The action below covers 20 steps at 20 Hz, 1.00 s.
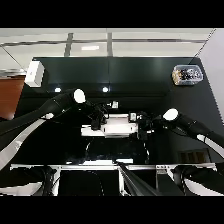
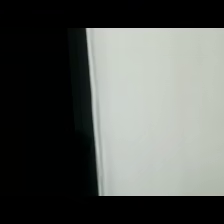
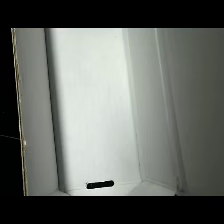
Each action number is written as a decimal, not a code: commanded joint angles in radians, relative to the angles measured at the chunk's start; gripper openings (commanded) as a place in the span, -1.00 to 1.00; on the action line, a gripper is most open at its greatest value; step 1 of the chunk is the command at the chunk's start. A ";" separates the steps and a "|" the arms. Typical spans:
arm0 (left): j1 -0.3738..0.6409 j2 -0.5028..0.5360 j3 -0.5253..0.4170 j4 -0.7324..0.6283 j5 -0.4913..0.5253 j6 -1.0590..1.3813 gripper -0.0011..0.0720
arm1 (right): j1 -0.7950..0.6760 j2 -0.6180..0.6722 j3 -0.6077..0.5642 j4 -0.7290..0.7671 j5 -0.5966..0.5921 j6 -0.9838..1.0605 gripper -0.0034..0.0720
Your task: Fold the box and place the chain.
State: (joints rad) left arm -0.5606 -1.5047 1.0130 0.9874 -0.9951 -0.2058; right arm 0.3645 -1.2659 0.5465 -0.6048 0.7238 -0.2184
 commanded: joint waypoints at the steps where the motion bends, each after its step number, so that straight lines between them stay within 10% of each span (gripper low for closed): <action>1: 0.000 0.001 0.001 0.000 0.000 0.000 -0.90 | 0.001 0.000 -0.001 -0.026 0.003 0.000 0.97; 20: 0.000 0.001 0.001 0.000 0.000 0.000 -0.90 | 0.001 0.024 -0.001 0.009 0.003 -0.029 0.97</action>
State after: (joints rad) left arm -0.5610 -1.5047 1.0130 0.9874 -0.9958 -0.2054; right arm 0.3645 -1.2461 0.5442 -0.6159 0.7361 -0.2394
